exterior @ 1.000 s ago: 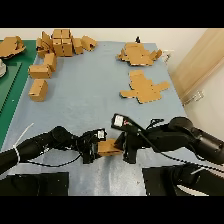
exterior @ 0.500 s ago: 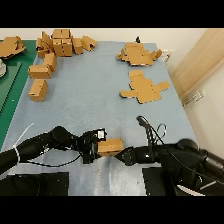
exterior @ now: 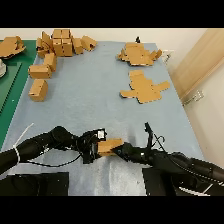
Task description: Fold the box.
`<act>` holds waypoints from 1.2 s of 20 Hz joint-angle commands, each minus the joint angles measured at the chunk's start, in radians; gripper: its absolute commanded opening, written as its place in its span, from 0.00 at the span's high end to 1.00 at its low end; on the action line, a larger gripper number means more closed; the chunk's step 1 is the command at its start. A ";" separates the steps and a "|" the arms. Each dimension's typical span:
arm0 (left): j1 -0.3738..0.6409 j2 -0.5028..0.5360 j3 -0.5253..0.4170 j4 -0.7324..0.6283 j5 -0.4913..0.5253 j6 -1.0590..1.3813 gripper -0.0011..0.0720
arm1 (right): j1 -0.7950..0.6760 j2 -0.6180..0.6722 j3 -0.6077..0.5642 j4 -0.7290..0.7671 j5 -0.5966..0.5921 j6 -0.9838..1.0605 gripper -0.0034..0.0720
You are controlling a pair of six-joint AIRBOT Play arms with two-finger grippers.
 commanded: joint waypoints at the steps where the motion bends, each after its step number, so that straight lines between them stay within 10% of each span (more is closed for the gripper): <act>1: 0.000 0.000 0.000 0.000 0.000 0.000 0.43 | 0.057 -0.090 0.004 -0.003 0.048 0.016 0.95; 24: 0.000 0.000 0.000 0.000 0.000 0.000 0.43 | 0.105 -0.111 0.033 -0.078 0.144 0.015 0.95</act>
